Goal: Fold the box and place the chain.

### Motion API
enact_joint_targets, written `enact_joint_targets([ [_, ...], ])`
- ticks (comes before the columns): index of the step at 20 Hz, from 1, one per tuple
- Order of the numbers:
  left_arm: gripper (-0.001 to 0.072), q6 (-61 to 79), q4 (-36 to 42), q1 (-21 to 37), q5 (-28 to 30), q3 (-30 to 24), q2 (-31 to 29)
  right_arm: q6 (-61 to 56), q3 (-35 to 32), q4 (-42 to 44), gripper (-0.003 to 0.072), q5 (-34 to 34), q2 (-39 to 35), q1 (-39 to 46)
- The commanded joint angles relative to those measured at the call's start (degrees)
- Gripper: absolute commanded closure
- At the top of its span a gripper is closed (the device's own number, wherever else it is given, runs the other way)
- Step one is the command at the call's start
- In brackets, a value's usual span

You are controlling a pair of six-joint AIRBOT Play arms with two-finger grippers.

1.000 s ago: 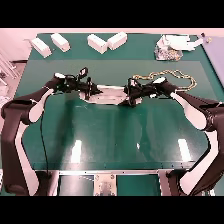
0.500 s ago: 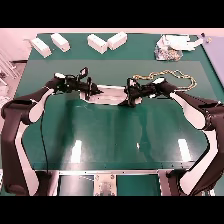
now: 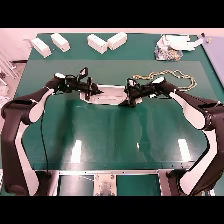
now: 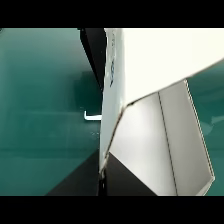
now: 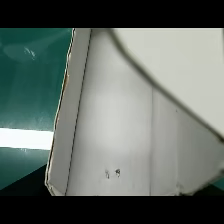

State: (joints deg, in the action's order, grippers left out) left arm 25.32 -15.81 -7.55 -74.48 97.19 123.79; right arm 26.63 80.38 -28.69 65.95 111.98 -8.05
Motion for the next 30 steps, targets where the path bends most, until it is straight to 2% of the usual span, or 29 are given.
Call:
enact_joint_targets([
  [1,0.0688,0.02,-0.04,0.04,0.02,0.0,-0.02,0.11,0.07,-0.44,0.0127,0.2,0.02,0.04],
  [2,0.0689,0.02,-0.04,0.04,0.02,0.0,-0.02,0.13,0.07,-0.59,0.0129,0.31,0.02,0.04],
  [4,0.0689,0.02,-0.04,0.04,0.02,0.0,-0.02,0.17,0.07,-0.63,0.0205,0.63,0.02,0.04],
  [5,0.0689,0.02,-0.02,0.04,0.02,0.0,-0.02,0.39,0.07,-0.79,0.0215,0.63,0.02,0.04],
  [7,0.0689,0.04,-0.04,0.04,0.02,0.0,-0.02,0.35,0.04,-0.76,0.018,0.61,0.02,0.04],
  [30,0.0688,0.04,0.0,0.04,0.09,0.0,-0.02,0.98,0.04,-0.72,0.0193,0.59,0.02,-0.04],
])
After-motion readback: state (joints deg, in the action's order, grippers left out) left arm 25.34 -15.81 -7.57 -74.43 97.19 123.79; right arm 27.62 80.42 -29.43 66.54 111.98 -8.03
